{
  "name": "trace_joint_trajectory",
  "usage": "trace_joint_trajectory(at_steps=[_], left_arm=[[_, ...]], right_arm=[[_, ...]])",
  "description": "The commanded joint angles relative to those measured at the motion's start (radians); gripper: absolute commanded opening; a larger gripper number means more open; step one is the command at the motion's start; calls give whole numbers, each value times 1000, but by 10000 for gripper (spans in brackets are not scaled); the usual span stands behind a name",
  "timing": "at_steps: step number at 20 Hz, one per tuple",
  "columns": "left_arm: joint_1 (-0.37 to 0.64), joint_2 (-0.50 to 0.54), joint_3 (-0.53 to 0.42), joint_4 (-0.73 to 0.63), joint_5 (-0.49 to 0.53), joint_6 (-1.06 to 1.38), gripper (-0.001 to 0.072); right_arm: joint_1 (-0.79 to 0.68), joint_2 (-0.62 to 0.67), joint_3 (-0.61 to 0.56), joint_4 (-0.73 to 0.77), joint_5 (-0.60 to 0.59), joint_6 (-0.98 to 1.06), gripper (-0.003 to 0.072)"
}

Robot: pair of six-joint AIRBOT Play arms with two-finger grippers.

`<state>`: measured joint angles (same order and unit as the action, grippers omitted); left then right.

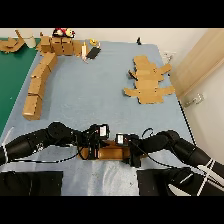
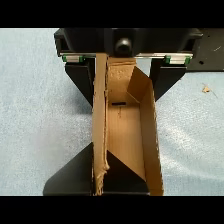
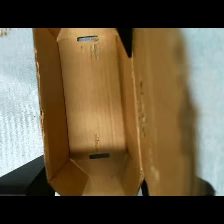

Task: Fold the box.

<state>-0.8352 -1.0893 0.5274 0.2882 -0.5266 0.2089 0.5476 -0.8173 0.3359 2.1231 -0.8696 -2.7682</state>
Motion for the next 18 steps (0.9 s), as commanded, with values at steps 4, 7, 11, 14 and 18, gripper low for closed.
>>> trace_joint_trajectory(at_steps=[4, 7, 11, 14, 18], left_arm=[[0, 0, 0, 0, 0, 0, 11], [0, 0, 0, 0, 0, 0, 12], [0, 0, 0, 0, 0, 0, 12], [0, 0, 0, 0, 0, 0, 11], [0, 0, 0, 0, 0, 0, 12]], right_arm=[[8, 0, -1, -26, 8, 1, 632], [8, 0, -5, -40, 8, 1, 631], [8, 2, -20, -40, 15, 0, 553], [9, 2, -20, -40, 22, 0, 456], [9, 2, -20, -40, 22, 0, 457]])
